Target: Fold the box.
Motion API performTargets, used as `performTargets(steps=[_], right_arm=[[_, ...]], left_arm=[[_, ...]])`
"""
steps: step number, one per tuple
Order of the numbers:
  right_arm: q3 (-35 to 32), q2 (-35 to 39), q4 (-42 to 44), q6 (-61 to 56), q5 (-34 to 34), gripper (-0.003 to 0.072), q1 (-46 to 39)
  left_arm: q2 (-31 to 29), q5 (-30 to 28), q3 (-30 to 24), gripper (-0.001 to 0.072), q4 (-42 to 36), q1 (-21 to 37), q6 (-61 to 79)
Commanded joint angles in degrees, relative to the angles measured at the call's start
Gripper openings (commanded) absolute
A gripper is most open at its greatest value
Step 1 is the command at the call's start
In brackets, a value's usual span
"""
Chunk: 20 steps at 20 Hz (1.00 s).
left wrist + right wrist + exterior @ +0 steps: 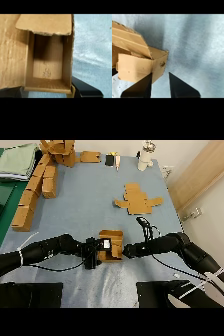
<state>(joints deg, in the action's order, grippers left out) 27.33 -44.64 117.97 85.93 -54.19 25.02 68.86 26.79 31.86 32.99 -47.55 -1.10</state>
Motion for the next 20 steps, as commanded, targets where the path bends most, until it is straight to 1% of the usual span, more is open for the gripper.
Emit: performTargets(steps=[1,3,7,11,14,20], right_arm=[[1.7,-0.5,-5.8,-3.7,-3.0,0.0321,0.5],[1.7,-0.5,-7.6,-5.1,-4.5,0.0322,0.5],[1.7,-0.4,-10.6,-8.1,-5.4,0.0321,0.5],[1.8,0.1,-7.7,-8.0,-5.9,0.0321,0.5],[2.8,0.2,-7.4,-7.9,-8.0,0.0321,0.5],[4.8,0.1,-6.7,-7.9,-7.8,0.0321,0.5]], left_arm=[[0.0,0.2,0.0,0.0598,0.0,0.0,0.0],[0.0,0.2,0.0,0.0598,0.0,0.0,0.0],[0.0,0.2,0.0,0.0598,0.0,0.0,0.0],[0.0,0.2,0.0,0.0598,0.0,0.0,0.0],[0.0,0.2,0.0,0.0598,0.0,0.0,0.0],[0.0,0.2,0.0,0.0598,0.0,0.0,0.1]])
